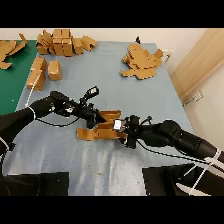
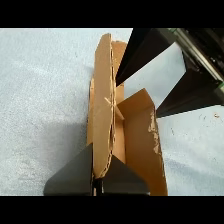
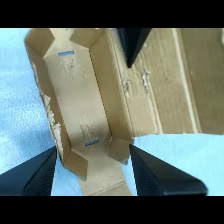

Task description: Fold the box.

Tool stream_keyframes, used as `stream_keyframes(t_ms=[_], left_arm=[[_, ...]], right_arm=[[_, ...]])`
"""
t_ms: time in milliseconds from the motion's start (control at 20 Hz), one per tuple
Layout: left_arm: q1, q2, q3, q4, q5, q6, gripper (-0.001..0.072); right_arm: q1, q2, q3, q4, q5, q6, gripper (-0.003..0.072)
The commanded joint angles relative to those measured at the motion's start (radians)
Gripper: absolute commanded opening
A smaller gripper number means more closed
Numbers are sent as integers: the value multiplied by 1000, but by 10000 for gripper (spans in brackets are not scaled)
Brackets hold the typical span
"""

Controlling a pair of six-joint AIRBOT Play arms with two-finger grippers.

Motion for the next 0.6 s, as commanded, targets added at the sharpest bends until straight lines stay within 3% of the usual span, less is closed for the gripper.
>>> stream_keyframes(t_ms=[0, 400, 550], left_arm=[[-1, 0, 0, 0, 0, 0, 12], [-1, 0, 0, 0, 0, 0, 12], [-1, 0, 0, 0, 0, 0, 12]], right_arm=[[-85, 10, 1, 183, -16, -233, 710], [-184, -8, 6, 331, -18, -441, 710], [-229, -55, 13, 449, -35, -570, 710]])
